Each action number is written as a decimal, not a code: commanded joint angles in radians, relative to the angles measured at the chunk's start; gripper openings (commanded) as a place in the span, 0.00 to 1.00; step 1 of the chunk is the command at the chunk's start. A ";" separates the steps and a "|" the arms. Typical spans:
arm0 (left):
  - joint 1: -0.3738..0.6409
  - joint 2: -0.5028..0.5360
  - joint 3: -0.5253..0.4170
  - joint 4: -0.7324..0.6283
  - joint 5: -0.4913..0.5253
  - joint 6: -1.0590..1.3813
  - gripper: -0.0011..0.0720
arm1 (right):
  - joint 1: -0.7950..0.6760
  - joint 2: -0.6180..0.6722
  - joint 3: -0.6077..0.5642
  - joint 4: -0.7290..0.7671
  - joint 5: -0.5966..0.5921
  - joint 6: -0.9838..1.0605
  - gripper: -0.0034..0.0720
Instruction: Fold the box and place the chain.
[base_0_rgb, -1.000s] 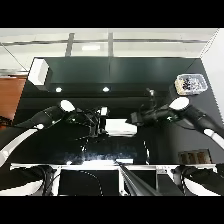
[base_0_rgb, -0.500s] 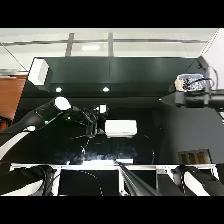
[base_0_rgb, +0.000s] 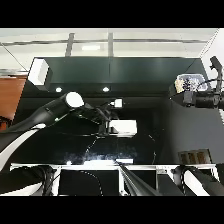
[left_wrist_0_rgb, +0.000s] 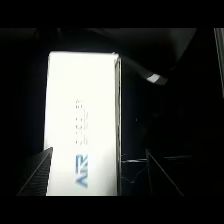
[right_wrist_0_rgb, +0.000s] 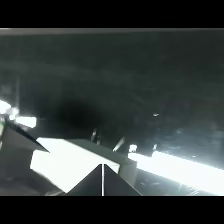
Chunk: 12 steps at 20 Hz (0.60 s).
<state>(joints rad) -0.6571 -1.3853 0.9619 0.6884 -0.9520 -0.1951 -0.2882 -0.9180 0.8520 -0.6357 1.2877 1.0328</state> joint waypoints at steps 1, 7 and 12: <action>-0.062 -0.100 0.084 0.000 0.009 -0.068 0.99 | -0.003 0.001 0.001 -0.037 -0.042 0.011 0.06; -0.067 -0.133 0.110 0.004 0.035 -0.071 0.99 | -0.003 0.001 0.001 -0.058 -0.040 0.006 0.06; -0.056 -0.120 0.111 0.010 0.035 -0.071 0.99 | -0.003 0.001 0.001 -0.058 -0.040 0.006 0.06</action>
<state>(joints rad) -0.7185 -1.5093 1.0687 0.6922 -0.9222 -0.2634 -0.2905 -0.9176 0.8520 -0.6910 1.2495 1.0405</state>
